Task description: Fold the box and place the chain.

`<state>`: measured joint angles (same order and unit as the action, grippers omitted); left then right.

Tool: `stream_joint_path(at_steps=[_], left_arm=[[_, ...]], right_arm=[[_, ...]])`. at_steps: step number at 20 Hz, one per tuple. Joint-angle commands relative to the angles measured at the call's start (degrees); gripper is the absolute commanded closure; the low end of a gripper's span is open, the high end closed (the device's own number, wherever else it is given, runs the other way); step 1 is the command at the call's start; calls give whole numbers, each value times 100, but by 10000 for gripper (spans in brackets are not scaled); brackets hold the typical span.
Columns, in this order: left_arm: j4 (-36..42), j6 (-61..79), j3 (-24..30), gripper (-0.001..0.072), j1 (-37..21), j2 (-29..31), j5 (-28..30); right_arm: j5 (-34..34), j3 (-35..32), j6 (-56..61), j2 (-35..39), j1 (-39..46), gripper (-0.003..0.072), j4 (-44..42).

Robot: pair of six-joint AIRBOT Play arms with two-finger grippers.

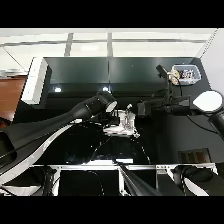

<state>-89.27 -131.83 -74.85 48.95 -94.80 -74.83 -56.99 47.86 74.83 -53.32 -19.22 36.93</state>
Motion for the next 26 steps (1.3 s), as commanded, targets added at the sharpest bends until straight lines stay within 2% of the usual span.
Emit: stream_joint_path(at_steps=[1,4,5,6,7,11,13,15,17,18,19,21,23,26], left_arm=[[-2,0,-2,684,-7,-2,2],[-2,2,-2,684,-7,-2,0],[-2,0,-2,684,-7,-2,0],[-2,0,-2,684,-7,-2,0],[-2,2,-2,684,-7,-2,0],[-2,2,-2,684,-7,-2,0],[-2,2,-2,684,-7,-2,0],[-2,0,-2,684,-7,-2,-13],[-4,0,-2,684,-7,-2,-13],[-7,2,-2,684,-7,-2,-15],[-4,2,-2,684,-7,-2,-13],[-4,2,-2,684,-7,-2,-13],[-4,2,-2,684,-7,-2,-17],[-2,0,-2,684,-4,-2,-20]], right_arm=[[-229,232,-46,-4,-7,671,151],[-444,229,79,-4,-7,669,540],[-568,229,203,-4,-7,535,535],[-748,229,278,-4,-7,310,518],[-964,229,275,-4,-7,284,542],[-1683,229,273,4,157,289,1204],[-1937,199,271,15,295,288,2068],[-1506,-136,68,44,299,289,2734],[-455,-765,-380,42,289,279,2734],[155,-1106,-726,37,238,27,2651],[693,-1399,-1178,37,140,-34,2629],[1102,-1735,-2422,-11,-33,-34,2636],[1003,-1908,-3912,-90,-127,-34,2520],[1062,-2035,-5530,-354,-160,-28,1733]])
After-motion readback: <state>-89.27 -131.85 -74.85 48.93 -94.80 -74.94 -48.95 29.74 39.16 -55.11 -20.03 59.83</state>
